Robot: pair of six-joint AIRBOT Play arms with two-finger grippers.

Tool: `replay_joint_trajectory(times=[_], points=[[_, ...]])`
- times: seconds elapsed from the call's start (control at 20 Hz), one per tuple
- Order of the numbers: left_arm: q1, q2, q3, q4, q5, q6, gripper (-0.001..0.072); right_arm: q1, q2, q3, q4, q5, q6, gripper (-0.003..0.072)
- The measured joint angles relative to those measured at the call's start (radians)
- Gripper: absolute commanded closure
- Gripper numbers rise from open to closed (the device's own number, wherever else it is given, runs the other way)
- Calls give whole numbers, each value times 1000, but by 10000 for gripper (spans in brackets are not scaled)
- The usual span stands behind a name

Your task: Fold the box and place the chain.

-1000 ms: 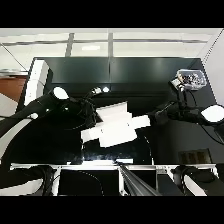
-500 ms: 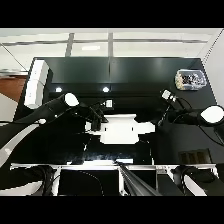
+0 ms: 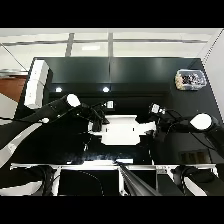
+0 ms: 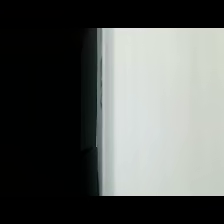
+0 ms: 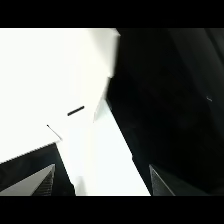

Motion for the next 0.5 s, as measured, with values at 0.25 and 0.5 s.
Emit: replay_joint_trajectory(times=[0.25,0.5], points=[[0,-2,2,5,-13,0,681,65,-36,-7,2,-2,-33,-10],[0,-3,14,11,-76,-1,682,120,-48,-8,-48,27,-49,-10]])
